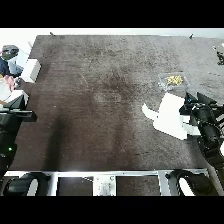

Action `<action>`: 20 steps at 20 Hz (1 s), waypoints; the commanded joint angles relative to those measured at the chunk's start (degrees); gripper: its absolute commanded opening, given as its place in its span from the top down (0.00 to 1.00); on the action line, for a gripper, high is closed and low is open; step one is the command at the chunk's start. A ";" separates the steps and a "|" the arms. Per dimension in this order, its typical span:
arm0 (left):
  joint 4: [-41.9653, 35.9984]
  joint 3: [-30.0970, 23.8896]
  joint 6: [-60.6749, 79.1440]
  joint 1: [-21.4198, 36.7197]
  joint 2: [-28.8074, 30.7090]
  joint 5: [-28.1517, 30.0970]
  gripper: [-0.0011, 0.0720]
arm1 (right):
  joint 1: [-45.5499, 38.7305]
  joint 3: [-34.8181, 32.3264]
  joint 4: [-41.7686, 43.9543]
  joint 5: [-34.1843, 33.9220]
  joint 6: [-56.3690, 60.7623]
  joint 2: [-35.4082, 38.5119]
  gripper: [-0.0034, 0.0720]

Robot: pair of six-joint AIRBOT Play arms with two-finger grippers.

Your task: Fold the box and place the chain.

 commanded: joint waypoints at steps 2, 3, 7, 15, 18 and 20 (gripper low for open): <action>0.00 -0.04 0.00 0.02 0.02 0.00 0.97 | -0.02 -0.02 -0.17 -0.17 0.02 0.02 0.40; 0.00 -0.02 0.00 0.02 0.02 0.00 0.97 | -0.04 -0.02 -0.15 -0.17 0.04 0.02 0.40; 0.02 -0.04 0.00 0.04 0.02 0.02 0.97 | -0.04 1.20 0.07 1.01 2.58 0.00 0.40; 0.00 -0.02 0.00 0.02 0.02 0.00 0.97 | -9.22 11.63 4.33 1.05 3.54 -7.58 0.40; 0.00 -0.04 0.00 0.02 0.02 0.02 0.97 | -19.17 13.79 6.40 11.23 7.91 -15.63 0.40; 0.00 -0.04 0.00 0.02 0.02 0.02 0.97 | -28.52 14.88 -2.91 25.03 19.04 -22.36 0.40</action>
